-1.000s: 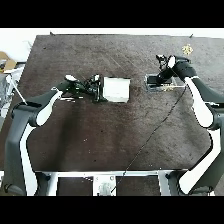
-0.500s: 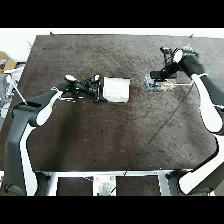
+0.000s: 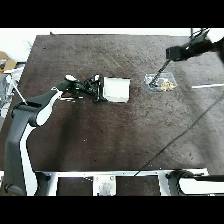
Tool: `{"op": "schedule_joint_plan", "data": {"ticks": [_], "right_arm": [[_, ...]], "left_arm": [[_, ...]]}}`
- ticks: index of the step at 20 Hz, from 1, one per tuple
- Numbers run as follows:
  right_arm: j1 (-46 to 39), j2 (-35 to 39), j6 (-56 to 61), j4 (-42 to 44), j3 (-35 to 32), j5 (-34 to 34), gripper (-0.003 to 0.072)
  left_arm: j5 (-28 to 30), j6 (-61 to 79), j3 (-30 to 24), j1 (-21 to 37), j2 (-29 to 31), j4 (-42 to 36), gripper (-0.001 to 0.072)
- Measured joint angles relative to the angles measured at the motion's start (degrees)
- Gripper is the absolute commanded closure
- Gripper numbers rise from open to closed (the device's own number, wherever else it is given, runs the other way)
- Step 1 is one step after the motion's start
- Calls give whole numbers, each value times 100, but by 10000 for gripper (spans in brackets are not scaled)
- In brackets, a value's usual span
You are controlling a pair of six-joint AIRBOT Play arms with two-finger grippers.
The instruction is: Fold the box and place the chain.
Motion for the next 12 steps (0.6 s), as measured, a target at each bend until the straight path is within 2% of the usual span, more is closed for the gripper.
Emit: {"op": "schedule_joint_plan", "data": {"ticks": [5,9,12], "right_arm": [[199,798,-101,-52,0,-389,682],[275,1040,-129,-72,-13,-590,682],[289,1095,-138,-170,-328,-728,682]], "left_arm": [[0,-2,0,0,0,0,434],[-2,0,0,0,0,0,434],[-2,-2,0,0,0,0,434]]}}
